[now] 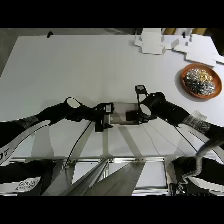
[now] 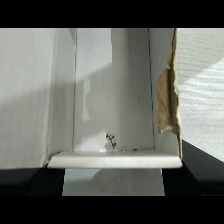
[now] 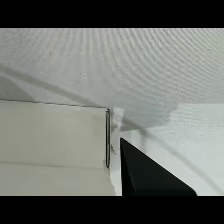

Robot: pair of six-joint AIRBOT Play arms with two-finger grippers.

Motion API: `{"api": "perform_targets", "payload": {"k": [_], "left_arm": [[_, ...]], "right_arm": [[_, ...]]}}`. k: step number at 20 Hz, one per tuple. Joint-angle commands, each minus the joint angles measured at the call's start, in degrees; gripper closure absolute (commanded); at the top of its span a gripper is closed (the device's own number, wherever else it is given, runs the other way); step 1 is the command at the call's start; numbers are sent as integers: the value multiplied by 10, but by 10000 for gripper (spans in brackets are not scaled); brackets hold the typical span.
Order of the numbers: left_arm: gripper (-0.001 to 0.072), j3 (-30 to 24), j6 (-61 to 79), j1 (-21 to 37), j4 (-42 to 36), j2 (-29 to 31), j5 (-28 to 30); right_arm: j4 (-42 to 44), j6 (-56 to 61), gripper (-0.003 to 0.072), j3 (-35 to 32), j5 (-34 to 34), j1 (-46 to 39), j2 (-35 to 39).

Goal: Fold the box and place the chain.

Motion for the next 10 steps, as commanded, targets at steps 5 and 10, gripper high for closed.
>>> {"api": "perform_targets", "payload": {"k": [5, 10], "left_arm": [[557, 0, 0, 0, 0, 0, 0], [557, 0, 0, 0, 0, 0, 0]], "right_arm": [[-2, 2, 669, 0, -20, 20, -7], [-6, -1, 565, 0, -20, 21, 1]]}}
